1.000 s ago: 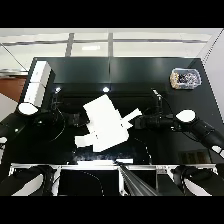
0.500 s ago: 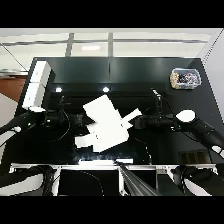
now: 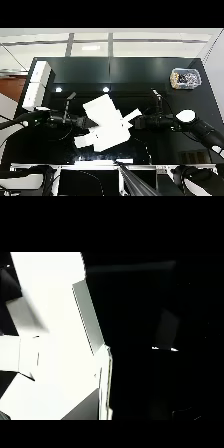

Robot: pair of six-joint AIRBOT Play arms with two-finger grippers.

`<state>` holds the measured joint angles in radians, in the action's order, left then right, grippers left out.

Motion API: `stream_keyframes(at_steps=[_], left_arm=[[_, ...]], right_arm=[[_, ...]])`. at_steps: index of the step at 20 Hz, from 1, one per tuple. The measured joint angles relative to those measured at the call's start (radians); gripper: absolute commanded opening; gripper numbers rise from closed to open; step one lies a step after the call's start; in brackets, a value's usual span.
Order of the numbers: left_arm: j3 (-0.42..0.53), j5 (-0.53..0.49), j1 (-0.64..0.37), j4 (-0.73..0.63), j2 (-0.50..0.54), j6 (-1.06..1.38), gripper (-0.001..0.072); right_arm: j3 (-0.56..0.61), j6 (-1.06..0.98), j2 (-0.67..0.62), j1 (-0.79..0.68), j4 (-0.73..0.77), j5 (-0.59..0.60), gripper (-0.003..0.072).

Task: Fold the box and place the chain.

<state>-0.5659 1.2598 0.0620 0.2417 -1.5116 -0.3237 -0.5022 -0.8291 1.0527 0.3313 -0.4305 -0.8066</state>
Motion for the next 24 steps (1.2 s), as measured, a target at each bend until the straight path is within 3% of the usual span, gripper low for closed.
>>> stream_keyframes(at_steps=[3, 7, 10, 11, 13, 14, 19, 24], left_arm=[[-0.028, 0.037, 0.006, 0.068, -0.005, 0.042, 0.0452], [-0.063, 0.05, 0.01, 0.129, -0.008, 0.063, 0.0152], [-0.084, 0.052, 0.011, 0.149, -0.008, 0.068, 0.0031], [-0.09, 0.055, 0.011, 0.151, -0.008, 0.072, 0.003], [-0.101, 0.055, 0.011, 0.156, -0.008, 0.072, 0.0029], [-0.106, 0.054, 0.011, 0.157, -0.008, 0.072, 0.0029], [-0.15, 0.052, 0.034, 0.187, 0.01, 0.073, 0.0025], [-0.201, -0.07, 0.184, 0.317, 0.127, 0.169, 0.0028]], right_arm=[[0.0, 0.0, 0.0, 0.0, 0.0, 0.0, 0.004], [0.0, 0.0, 0.0, 0.0, 0.0, 0.0, 0.0039], [0.0, 0.0, 0.0, 0.0, 0.0, 0.0, 0.0039], [0.0, 0.0, 0.0, 0.0, 0.0, 0.0, 0.0069], [0.0, 0.0, 0.0, -0.004, -0.002, -0.006, 0.0642], [0.0, 0.0, 0.0, -0.014, -0.009, -0.018, 0.0702], [-0.081, 0.0, 0.0, -0.178, -0.153, -0.195, 0.0703], [-0.221, 0.105, 0.0, -0.316, -0.401, -0.393, 0.0702]])
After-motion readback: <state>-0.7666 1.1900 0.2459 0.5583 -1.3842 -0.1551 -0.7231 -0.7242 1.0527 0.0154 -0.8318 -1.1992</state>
